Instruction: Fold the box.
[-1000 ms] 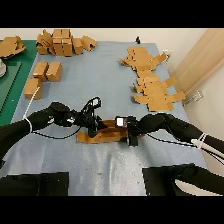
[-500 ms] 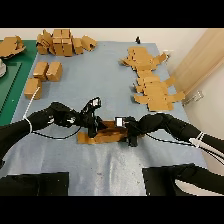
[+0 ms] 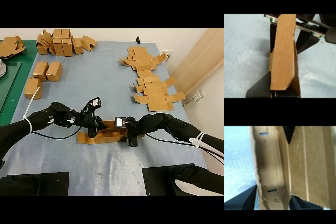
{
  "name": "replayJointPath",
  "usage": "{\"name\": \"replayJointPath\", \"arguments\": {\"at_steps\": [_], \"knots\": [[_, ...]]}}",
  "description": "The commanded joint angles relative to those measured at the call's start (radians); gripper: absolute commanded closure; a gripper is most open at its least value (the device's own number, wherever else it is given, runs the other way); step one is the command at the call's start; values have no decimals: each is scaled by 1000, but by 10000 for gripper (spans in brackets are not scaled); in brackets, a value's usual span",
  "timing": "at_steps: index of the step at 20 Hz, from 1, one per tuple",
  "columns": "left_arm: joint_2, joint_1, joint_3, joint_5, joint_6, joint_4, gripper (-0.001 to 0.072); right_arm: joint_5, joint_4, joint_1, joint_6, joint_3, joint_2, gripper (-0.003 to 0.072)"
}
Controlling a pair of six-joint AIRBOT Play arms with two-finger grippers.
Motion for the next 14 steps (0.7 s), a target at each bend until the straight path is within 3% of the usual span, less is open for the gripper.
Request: {"name": "replayJointPath", "arguments": {"at_steps": [1,5,14], "knots": [[0,0,0,0,0,0,698,-13,-11,1,0,-1,-1,164],[0,0,0,1,0,0,698,-47,-30,1,0,-1,0,164],[0,0,0,0,0,0,698,36,-18,1,0,-1,-1,165]]}}
